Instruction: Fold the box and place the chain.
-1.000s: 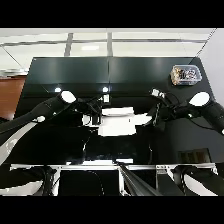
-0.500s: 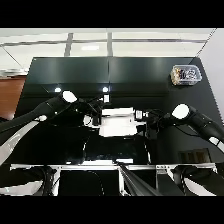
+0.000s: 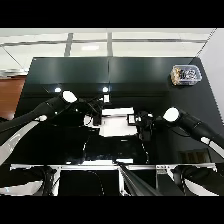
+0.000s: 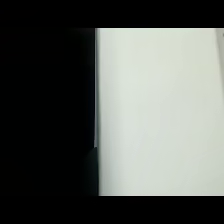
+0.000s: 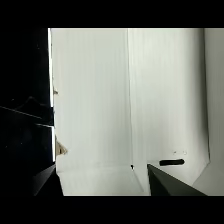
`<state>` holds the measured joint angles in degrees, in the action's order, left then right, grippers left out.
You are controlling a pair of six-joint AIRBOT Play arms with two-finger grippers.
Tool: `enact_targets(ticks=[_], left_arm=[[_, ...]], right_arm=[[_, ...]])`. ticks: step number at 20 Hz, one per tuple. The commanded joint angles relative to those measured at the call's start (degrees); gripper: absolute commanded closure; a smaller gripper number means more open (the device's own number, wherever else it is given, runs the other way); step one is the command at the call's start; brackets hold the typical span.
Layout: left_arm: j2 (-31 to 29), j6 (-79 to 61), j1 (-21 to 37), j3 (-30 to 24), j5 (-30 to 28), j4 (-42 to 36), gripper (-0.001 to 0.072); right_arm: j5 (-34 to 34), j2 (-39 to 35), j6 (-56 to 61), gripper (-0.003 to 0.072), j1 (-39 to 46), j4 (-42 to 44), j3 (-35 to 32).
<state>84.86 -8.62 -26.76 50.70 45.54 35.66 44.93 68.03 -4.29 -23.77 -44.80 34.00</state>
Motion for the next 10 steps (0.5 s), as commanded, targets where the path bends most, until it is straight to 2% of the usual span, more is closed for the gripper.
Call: enact_targets(ticks=[1, 10], left_arm=[[0.04, 0.04, -0.04, 0.04, 0.04, 0.07, 0.0683], [0.04, 0.04, -0.04, 0.04, 0.46, 0.07, 0.0683]], right_arm=[[-3.56, -0.44, -0.13, 0.0053, -1.33, 2.71, 0.79], [-6.58, -2.49, -3.1, 0.0052, 2.16, 3.3, 2.58]])
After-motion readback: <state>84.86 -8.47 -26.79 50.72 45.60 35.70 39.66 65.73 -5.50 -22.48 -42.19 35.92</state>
